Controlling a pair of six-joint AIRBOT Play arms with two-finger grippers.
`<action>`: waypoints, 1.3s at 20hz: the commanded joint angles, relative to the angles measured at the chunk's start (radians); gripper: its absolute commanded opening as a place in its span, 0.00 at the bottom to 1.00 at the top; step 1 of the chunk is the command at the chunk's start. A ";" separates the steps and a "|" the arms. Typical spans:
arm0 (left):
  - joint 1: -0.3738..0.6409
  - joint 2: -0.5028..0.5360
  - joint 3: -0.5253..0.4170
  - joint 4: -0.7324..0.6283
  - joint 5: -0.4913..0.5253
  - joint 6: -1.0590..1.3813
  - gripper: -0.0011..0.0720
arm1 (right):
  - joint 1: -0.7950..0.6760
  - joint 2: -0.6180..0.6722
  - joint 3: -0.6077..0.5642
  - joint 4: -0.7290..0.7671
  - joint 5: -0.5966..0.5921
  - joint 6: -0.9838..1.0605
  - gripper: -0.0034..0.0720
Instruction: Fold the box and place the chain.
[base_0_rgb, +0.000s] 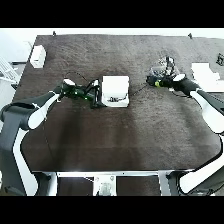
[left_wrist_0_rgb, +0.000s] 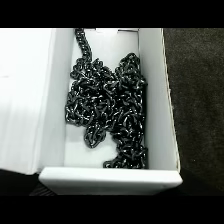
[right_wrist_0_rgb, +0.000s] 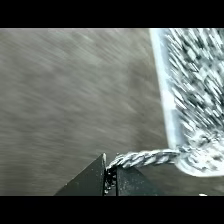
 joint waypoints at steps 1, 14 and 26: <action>0.000 0.000 0.000 0.000 0.000 0.000 0.33 | 0.027 0.138 0.003 0.028 0.057 -0.008 0.06; 0.000 0.000 0.000 0.000 0.000 0.000 0.33 | 0.336 0.709 0.004 -0.231 0.032 0.053 0.06; 0.000 0.000 0.000 0.000 0.000 0.000 0.33 | 0.491 0.746 0.056 -0.243 -0.177 -0.011 0.06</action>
